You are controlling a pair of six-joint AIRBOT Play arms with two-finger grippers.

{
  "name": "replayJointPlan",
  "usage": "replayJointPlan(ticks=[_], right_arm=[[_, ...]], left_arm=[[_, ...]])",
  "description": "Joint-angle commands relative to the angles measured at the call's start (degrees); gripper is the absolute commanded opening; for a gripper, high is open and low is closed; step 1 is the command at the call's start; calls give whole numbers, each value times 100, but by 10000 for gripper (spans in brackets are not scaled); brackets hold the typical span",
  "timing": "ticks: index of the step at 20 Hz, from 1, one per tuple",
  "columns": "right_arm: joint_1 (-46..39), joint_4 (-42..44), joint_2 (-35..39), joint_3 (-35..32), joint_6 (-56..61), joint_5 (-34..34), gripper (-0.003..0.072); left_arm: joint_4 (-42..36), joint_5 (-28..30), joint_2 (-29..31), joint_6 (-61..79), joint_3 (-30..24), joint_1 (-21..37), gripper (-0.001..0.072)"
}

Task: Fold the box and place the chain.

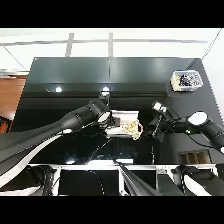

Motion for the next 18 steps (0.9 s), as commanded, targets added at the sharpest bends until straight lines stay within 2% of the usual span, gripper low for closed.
replayJointPlan(ticks=[1, 8, 18], right_arm=[[501, 17, -118, -188, -1200, -450, 702], [944, 42, -289, -188, -2033, -907, 702], [1423, 496, -446, -188, -2151, -1912, 701]], left_arm=[[0, 0, 0, 2, 4, 4, 32], [0, 2, 0, 2, 4, 4, 32], [-7, 0, 0, 2, 4, 4, 32]])
